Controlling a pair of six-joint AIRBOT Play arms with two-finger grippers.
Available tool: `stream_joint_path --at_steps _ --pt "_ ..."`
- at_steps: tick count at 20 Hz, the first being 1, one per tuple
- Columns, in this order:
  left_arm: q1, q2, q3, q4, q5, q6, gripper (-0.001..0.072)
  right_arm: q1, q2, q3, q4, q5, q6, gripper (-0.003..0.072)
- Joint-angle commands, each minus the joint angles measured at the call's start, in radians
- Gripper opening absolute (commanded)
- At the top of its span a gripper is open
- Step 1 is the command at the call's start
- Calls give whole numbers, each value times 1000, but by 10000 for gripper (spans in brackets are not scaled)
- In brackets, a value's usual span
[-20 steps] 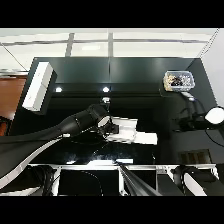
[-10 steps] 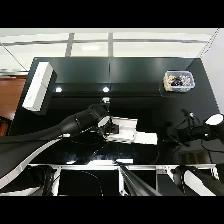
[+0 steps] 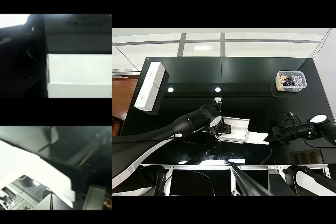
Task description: Fold the box and place the chain.
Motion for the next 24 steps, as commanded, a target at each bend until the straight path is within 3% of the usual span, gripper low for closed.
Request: stream_joint_path --at_steps 1,6,13,21,24 --pt "1 0 0 0 -1 0 29 4 -11 0 64 9 -82 12" --pt "1 0 0 1 -2 0 29 -26 -10 56 -29 12 -44 12" --pt "1 0 0 0 -2 0 29 -251 -10 75 -141 3 39 11" --pt "1 0 0 0 -3 0 29 -82 -75 24 -122 -66 33 11" --pt "0 0 0 0 -3 0 29 -5 -91 24 -45 -63 -20 11"
